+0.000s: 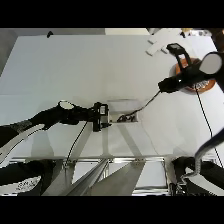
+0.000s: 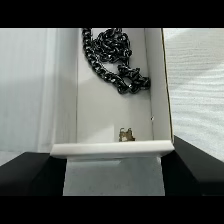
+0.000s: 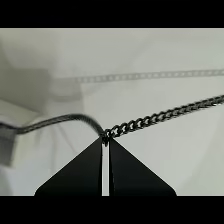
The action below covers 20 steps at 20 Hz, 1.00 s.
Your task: Fold the box and place the chain.
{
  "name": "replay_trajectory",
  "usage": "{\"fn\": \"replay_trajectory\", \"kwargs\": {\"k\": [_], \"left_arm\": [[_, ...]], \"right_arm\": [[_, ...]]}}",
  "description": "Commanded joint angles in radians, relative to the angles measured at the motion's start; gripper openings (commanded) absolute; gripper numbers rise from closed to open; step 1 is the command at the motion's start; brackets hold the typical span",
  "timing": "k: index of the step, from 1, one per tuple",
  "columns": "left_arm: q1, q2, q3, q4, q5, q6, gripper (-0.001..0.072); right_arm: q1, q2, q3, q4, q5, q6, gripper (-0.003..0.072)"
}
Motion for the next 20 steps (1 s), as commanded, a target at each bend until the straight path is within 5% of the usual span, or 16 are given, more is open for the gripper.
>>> {"fn": "replay_trajectory", "kwargs": {"k": [1,11,20], "left_arm": [[0.0,0.0,0.0,0.0,0.0,0.0,0.0063],[0.0,0.0,0.0,0.0,0.0,0.0,0.0063],[0.0,0.0,0.0,0.0,0.0,0.0,0.0063]], "right_arm": [[0.03,0.156,0.001,0.187,0.014,-0.081,0.0007],[0.331,0.223,0.001,0.261,-0.1,-0.076,0.0008],[0.372,0.066,-0.083,0.235,-0.131,-0.032,0.0009]]}}
